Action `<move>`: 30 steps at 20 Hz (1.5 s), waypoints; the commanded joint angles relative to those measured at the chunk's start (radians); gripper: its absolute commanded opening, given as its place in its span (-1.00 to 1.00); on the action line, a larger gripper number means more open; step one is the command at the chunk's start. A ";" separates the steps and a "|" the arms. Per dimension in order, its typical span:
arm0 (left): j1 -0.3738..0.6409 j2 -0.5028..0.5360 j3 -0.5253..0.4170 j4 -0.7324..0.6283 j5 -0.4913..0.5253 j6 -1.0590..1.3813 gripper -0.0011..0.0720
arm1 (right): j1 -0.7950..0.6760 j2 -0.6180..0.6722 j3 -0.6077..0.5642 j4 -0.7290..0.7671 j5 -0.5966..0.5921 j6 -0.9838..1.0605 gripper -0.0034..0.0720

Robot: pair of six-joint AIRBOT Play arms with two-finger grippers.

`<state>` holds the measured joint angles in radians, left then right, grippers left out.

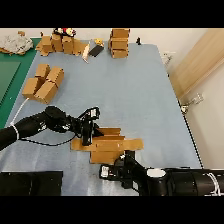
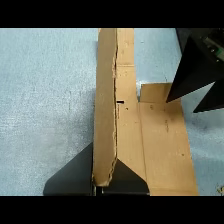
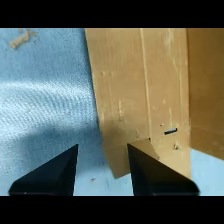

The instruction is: Fold the box.

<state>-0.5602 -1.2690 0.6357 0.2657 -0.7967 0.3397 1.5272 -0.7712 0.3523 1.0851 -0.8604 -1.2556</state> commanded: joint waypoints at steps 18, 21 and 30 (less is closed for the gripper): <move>-0.001 -0.001 0.001 0.000 0.000 0.000 -0.94 | -0.013 -0.034 0.014 -0.270 -0.010 0.203 0.31; -0.001 -0.001 0.001 0.000 0.000 0.000 -0.94 | -0.013 -0.034 0.014 -0.270 0.000 0.200 0.35; -0.001 -0.001 0.001 0.000 0.001 0.000 -0.94 | -0.034 -0.026 0.014 -0.251 -0.002 0.209 0.98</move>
